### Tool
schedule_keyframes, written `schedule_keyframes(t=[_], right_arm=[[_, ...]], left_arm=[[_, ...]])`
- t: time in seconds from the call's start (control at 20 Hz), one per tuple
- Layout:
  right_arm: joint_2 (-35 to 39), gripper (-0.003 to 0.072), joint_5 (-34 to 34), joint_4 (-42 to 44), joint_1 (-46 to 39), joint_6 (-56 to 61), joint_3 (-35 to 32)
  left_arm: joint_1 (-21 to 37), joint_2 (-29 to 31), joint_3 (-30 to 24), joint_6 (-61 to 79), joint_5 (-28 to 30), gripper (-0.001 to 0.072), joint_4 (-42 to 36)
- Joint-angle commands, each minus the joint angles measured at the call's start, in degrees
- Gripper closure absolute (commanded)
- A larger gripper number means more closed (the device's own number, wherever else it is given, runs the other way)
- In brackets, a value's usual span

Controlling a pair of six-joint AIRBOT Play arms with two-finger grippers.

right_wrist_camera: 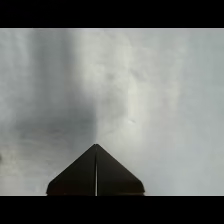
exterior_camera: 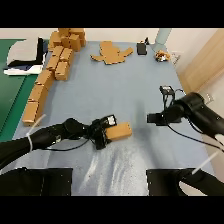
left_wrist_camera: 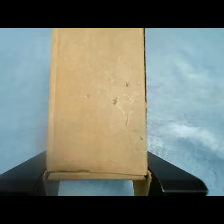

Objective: Fold the box.

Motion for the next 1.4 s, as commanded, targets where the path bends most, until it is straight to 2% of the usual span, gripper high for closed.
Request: schedule_keyframes(t=[0.0,0.15,0.25,0.35,0.45,0.55,0.7,1.1,1.2,1.35], right_arm=[[-6.58,0.0681,5.99,3.98,-1.97,-3.21,5.64],[-6.67,0.0681,10.25,4.00,-1.97,-3.21,6.71],[-6.69,0.0680,10.10,4.04,-1.97,-3.23,6.69],[-6.69,0.0680,9.75,4.04,-1.97,-3.21,6.69],[-6.69,0.0681,9.73,4.13,-1.97,-3.21,6.69],[-6.69,0.0680,9.75,4.37,-1.97,-3.21,6.69],[-6.69,0.0681,9.75,4.46,-1.95,-3.21,6.69],[-6.69,0.0680,9.73,4.42,-1.97,-3.21,6.69],[-6.69,0.0680,9.73,4.42,-1.97,-3.21,6.69],[-6.69,0.0680,9.73,4.42,-1.97,-3.21,6.69]], left_arm=[[5.66,4.83,0.35,-14.10,1.46,0.0194,5.95],[16.00,7.54,0.44,-31.85,1.11,0.0194,21.46],[24.50,7.10,0.50,-42.84,-1.42,0.0194,33.11],[33.35,5.77,0.90,-51.25,-4.24,0.0194,40.98],[41.33,4.09,2.12,-55.84,-4.72,0.0194,42.75],[46.18,1.44,4.96,-57.83,-4.79,0.0194,42.73],[47.47,-3.89,11.21,-58.64,-4.42,0.0194,42.73],[47.45,-23.67,32.98,-64.52,-4.81,0.0194,42.47],[47.45,-26.97,36.85,-64.52,-5.77,0.0194,42.47],[47.47,-29.49,39.82,-64.52,-5.14,0.0194,42.49]])
